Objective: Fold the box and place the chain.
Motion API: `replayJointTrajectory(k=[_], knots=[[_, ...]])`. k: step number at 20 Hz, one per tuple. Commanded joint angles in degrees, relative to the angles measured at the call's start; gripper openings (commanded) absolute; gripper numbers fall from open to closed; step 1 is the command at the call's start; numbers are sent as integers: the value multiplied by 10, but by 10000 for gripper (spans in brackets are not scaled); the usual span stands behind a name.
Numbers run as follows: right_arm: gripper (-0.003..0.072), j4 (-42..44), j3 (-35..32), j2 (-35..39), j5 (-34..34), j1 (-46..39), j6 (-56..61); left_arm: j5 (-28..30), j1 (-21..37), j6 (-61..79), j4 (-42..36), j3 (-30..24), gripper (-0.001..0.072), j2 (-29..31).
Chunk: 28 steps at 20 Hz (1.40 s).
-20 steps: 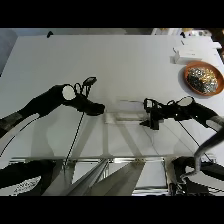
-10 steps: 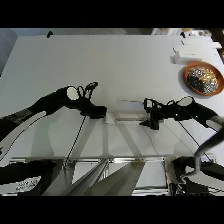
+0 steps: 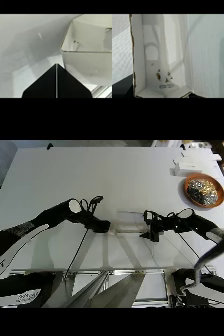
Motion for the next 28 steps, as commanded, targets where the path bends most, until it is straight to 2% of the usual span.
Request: replayJointTrajectory(k=[1, 5, 6, 7, 8, 9, 20, 21, 23, 25, 28], knots=[[339, 0, 0, 0, 0, 0, 0, 3, -3, 16, -17, 0, 3, 17], [339, 0, 0, 0, 0, 0, 0, 19, -15, 18, -31, 1, 17, 38], [339, 0, 0, 0, 0, 0, 0, 23, -19, 18, -33, 1, 50, 40], [339, 0, 0, 0, 0, 0, 0, 27, -22, 18, -36, 1, 121, 41], [339, 0, 0, 0, 0, 0, 0, 30, -25, 18, -39, 1, 228, 42], [339, 0, 0, 0, 0, 0, 0, 32, -29, 18, -43, 1, 270, 42], [339, 0, 0, 0, 0, 0, 0, 64, -40, 38, -59, 2, 281, 43], [339, 0, 0, 0, 0, 0, 0, 64, -41, 37, -59, 2, 296, 42], [339, 0, 0, 0, 0, 0, 0, 73, -48, 36, -61, 2, 398, 40], [339, 0, 0, 0, 0, 0, 0, 85, -62, 19, -58, 8, 399, 34], [339, 0, 0, 0, 0, 0, 0, 83, -80, -51, -14, 29, 400, 20]])
